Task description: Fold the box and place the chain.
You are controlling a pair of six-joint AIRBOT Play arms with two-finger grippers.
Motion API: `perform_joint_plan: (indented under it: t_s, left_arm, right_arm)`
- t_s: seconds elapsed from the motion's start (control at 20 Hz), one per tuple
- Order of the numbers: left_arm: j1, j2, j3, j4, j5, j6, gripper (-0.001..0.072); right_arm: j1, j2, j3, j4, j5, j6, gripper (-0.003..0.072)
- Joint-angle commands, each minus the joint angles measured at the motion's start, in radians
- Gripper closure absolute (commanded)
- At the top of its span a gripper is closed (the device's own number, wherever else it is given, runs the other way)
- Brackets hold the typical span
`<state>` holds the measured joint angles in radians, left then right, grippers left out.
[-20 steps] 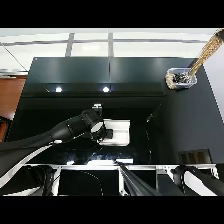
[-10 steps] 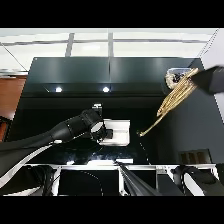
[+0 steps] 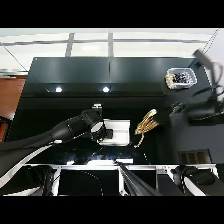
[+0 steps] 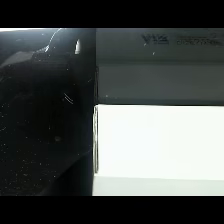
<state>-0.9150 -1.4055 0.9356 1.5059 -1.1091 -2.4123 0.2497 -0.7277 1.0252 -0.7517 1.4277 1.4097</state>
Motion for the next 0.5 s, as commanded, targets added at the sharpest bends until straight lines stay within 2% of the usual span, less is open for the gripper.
perform_joint_plan:
  t_s: [0.0,0.2,0.45]
  left_arm:
    - [0.0,0.0,0.001,0.0,0.0,0.0,0.0682]
    - [0.0,0.0,0.001,0.0,0.0,0.0,0.0682]
    - [0.0,0.0,0.001,0.0,0.0,0.0,0.0683]
  right_arm:
    - [0.108,-0.02,-0.075,0.039,-0.094,-0.001,0.0674]
    - [0.227,-0.105,-0.094,0.087,-0.255,-0.005,0.0674]
    - [0.28,-0.204,-0.126,0.066,-0.338,-0.002,0.0672]
